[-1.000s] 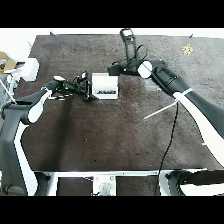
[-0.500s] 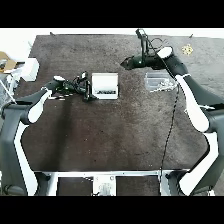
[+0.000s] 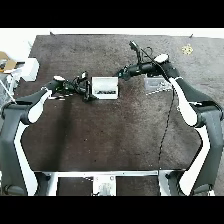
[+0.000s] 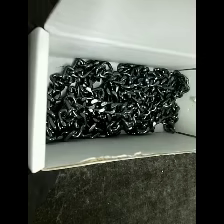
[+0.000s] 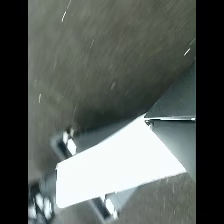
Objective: Fold the box and place the chain.
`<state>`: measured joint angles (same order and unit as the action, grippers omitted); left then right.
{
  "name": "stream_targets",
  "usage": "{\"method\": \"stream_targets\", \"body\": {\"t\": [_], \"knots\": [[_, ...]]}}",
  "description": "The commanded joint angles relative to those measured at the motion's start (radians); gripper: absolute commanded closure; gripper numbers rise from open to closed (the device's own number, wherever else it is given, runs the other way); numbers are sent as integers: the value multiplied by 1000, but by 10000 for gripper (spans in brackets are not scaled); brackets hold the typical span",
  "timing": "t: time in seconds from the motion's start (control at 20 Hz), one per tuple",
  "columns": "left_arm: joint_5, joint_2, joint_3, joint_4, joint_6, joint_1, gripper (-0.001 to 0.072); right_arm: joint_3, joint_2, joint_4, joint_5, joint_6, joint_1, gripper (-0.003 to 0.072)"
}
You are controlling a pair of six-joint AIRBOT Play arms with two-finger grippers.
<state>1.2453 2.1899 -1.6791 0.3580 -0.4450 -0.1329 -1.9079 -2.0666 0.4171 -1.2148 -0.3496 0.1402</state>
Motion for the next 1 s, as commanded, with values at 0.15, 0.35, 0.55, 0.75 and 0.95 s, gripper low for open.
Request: {"method": "stream_targets", "body": {"t": [0.15, 0.35, 0.55, 0.75, 0.95], "knots": [[0, 0, -1, 0, 0, 1, 526, 81, 68, 32, -47, 140, 46, 686], [0, 0, -1, 0, 0, 1, 525, 351, 196, 14, 197, 361, 76, 685], [0, 0, -1, 0, 0, 1, 525, 406, 209, -67, 193, 552, 85, 405], [0, 0, -1, 0, 0, 1, 526, 404, 209, -90, 210, 632, 96, 411], [0, 0, -1, 0, 0, 1, 525, 390, 209, -171, 206, 652, 91, 413]]}}
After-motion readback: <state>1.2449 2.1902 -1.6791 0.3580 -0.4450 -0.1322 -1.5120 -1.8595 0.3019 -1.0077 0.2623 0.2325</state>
